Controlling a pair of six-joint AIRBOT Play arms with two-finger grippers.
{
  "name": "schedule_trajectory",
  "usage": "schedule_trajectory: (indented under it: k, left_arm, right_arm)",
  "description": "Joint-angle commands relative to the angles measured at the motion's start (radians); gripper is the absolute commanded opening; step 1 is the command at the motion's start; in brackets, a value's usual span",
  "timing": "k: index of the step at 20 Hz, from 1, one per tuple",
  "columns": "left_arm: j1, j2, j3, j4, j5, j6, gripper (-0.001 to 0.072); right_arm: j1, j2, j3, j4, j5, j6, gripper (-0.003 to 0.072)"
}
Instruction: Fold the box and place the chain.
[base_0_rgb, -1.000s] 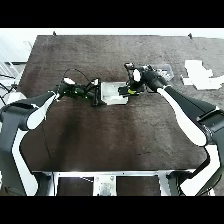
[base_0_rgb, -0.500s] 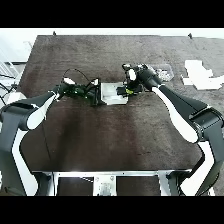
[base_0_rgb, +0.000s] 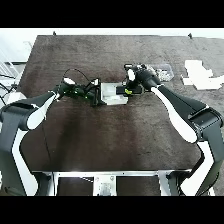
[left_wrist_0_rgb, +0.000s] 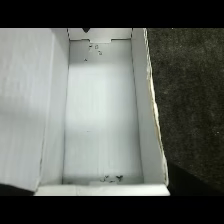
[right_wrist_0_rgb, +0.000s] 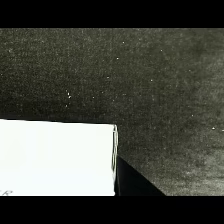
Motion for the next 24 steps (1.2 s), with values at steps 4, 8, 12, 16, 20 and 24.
schedule_trajectory:
  k: [4, 8, 12, 16, 20, 24]
  left_arm:
    - [0.001, 0.000, 0.000, 0.000, 0.000, 0.000, 0.0421]
    - [0.001, 0.000, 0.000, 0.000, 0.000, 0.000, 0.0421]
    - [0.001, 0.000, 0.000, 0.000, 0.001, 0.000, 0.0421]
    - [0.001, 0.000, 0.000, 0.000, 0.001, 0.000, 0.0421]
    - [0.001, 0.000, 0.000, 0.000, 0.003, 0.001, 0.0421]
    - [0.001, 0.000, 0.000, 0.000, 0.002, 0.003, 0.0421]
  right_arm:
    - [0.003, -0.002, 0.000, 0.003, 0.002, 0.005, 0.0193]
    - [0.002, 0.019, 0.000, 0.003, 0.033, -0.059, 0.0412]
    - [0.002, 0.076, 0.000, 0.003, 0.068, -0.114, 0.0426]
    - [0.001, 0.175, 0.000, 0.000, 0.102, -0.226, 0.0426]
    - [-0.048, 0.274, 0.000, -0.120, 0.078, -0.265, 0.0424]
    - [-0.207, 0.279, -0.002, -0.142, -0.004, -0.265, 0.0424]
